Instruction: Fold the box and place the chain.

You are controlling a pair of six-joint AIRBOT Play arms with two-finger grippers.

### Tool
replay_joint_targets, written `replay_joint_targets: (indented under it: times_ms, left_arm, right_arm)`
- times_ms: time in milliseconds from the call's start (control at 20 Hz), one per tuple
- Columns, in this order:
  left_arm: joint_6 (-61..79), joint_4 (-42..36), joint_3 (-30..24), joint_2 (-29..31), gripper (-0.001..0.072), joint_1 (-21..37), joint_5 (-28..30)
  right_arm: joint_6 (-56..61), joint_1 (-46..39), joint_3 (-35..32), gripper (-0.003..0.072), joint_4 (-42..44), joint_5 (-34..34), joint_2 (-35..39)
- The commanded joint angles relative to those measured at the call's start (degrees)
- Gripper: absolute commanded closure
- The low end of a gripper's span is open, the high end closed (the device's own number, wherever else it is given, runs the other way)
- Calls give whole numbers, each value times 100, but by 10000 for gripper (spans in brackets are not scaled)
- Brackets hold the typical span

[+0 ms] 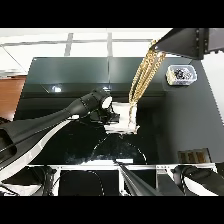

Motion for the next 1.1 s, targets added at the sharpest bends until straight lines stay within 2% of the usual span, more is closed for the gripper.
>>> replay_joint_targets:
  times_ms: [0,250,400,600,800,1050]
  left_arm:
    - [0,0,4,0,681,0,0]
    - [0,0,4,0,681,0,2]
    - [0,0,4,0,681,0,2]
    - [0,0,4,0,681,2,0]
    - [0,0,4,0,681,0,-2]
    - [0,0,4,0,681,0,0]
  right_arm:
    - [-22,59,-2,672,-146,2,-70]
    - [-20,61,-426,671,-275,341,-68]
    - [-22,111,-1047,671,-479,289,-68]
    - [-127,605,-2103,671,-634,-166,-68]
    - [-61,811,-3471,671,-1283,-938,-68]
    - [264,839,-5226,670,-1141,-2765,-70]
